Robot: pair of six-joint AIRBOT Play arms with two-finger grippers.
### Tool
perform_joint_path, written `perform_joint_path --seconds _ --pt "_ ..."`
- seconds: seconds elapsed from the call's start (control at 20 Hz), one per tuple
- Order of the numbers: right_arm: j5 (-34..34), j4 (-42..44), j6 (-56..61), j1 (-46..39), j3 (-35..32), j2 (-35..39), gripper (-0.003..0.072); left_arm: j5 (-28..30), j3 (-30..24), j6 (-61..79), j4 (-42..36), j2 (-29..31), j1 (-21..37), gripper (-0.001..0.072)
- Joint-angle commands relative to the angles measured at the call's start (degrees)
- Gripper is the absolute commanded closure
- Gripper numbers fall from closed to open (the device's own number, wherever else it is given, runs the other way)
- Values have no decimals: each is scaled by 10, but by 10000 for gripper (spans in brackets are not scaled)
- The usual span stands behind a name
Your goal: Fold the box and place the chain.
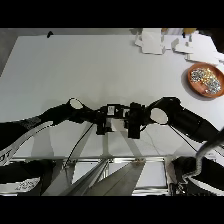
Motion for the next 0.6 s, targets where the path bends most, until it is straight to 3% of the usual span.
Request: perform_joint_path --seconds 0.0,0.1,0.2,0.55 --pt "-14 -7 -1 0 -2 1 594 0 0 1 0 0 0 580" --pt "-16 -18 3 0 -2 1 608 0 0 1 0 0 0 580" --pt "-9 -17 2 0 -2 1 551 0 0 1 0 0 0 580" --pt "-38 -27 3 0 -5 17 585 0 0 1 0 0 0 580"
